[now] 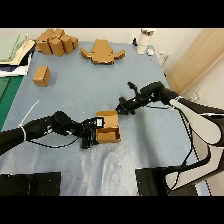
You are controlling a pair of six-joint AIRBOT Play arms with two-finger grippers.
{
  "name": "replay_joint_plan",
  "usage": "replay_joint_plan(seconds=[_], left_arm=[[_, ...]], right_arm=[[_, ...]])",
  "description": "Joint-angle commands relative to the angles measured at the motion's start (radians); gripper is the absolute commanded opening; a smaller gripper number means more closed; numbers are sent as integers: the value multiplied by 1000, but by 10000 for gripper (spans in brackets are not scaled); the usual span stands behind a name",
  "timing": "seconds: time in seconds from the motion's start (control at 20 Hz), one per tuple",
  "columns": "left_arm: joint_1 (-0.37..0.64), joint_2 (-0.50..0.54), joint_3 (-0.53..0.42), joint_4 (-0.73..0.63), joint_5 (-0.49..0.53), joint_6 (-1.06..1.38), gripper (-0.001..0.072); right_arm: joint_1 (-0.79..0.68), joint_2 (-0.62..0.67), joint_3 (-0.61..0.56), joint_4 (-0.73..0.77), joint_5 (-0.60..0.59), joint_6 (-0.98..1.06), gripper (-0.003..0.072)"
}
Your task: Fold the box.
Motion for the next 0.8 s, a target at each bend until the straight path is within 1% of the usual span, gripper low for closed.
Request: replay_joint_plan(seconds=[0.0,0.2,0.4,0.6,0.75], left_arm=[[0,0,0,0,0,0,468],[0,0,0,0,0,0,468],[0,0,0,0,0,0,468],[0,0,0,0,0,0,468],[0,0,0,0,1,0,468]], right_arm=[[88,1,-2,5,-85,-135,5],[127,122,-45,-107,-69,-157,5],[173,257,-87,-167,-23,-221,5],[258,319,-125,-295,71,-227,6],[354,364,-168,-403,173,-227,5]])
